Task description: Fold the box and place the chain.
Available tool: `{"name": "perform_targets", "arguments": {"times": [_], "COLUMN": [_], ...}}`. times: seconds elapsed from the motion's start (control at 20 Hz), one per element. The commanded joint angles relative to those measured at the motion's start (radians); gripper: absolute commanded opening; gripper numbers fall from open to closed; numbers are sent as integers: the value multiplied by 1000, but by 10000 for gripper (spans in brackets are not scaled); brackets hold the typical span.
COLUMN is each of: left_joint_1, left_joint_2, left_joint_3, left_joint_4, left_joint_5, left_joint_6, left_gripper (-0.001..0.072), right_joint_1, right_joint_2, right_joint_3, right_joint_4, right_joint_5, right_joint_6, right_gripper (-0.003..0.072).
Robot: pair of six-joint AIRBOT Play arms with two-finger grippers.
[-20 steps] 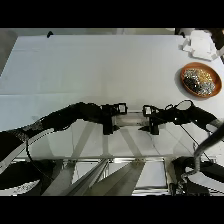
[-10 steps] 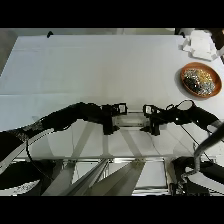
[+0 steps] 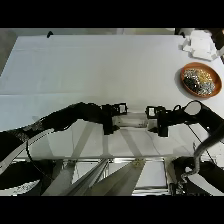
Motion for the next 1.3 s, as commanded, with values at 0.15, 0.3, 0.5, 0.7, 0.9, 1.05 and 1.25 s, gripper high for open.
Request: {"name": "perform_targets", "arguments": {"times": [0.15,0.3,0.5,0.7,0.9,1.05,1.25], "left_joint_1": [0,0,0,-1,-5,-19,-25], "left_joint_2": [0,0,3,9,15,29,50], "left_joint_3": [0,0,0,1,1,1,6], "left_joint_4": [-5,-4,0,87,152,153,195], "left_joint_5": [8,19,19,19,19,18,21], "left_joint_6": [3,3,-2,-101,-158,-183,-224], "left_gripper": [558,557,554,394,397,396,396], "right_joint_1": [0,0,0,0,0,1,1], "right_joint_2": [101,182,348,465,468,463,422], "right_joint_3": [1,6,8,8,7,7,7], "right_joint_4": [-196,-194,-146,68,201,237,314], "right_joint_5": [114,193,230,187,187,170,142], "right_joint_6": [156,156,155,105,37,37,15], "right_gripper": [445,303,271,271,271,269,210]}}
